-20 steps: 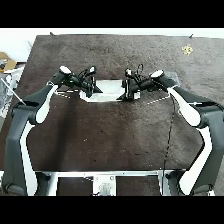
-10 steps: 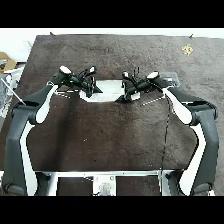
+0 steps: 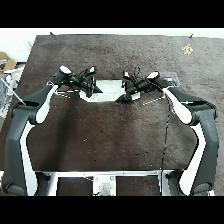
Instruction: Fold the box and place the chain.
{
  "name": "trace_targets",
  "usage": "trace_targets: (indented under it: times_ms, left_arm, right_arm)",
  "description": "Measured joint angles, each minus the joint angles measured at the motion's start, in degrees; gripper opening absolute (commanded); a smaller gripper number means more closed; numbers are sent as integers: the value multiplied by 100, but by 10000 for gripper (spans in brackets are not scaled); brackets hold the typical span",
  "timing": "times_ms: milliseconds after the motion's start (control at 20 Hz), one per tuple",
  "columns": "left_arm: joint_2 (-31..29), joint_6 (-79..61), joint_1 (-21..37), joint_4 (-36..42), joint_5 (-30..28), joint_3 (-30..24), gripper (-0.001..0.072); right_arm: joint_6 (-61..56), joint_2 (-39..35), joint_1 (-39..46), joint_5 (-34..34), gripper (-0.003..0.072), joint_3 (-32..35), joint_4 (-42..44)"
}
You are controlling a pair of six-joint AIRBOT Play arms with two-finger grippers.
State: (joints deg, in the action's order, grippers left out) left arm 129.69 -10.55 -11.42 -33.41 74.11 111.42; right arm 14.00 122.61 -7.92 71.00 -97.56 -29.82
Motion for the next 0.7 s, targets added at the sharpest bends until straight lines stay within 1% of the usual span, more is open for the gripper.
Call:
trace_targets:
  times_ms: [150,250,400,450,650,700]
  left_arm:
    - [0,0,0,0,-2,0,11]
    - [0,0,0,0,-2,0,12]
    - [0,0,0,-2,0,0,12]
    - [0,0,0,0,0,0,11]
    - [0,0,0,0,0,0,11]
    - [0,0,0,0,0,0,11]
  right_arm:
    - [4,0,7,-13,628,0,-42]
    - [20,0,7,-33,560,-2,-96]
    - [20,0,7,-52,562,0,-157]
    - [20,0,7,-83,583,2,-177]
    - [17,0,4,-155,578,4,-264]
    - [17,0,0,-175,529,4,-306]
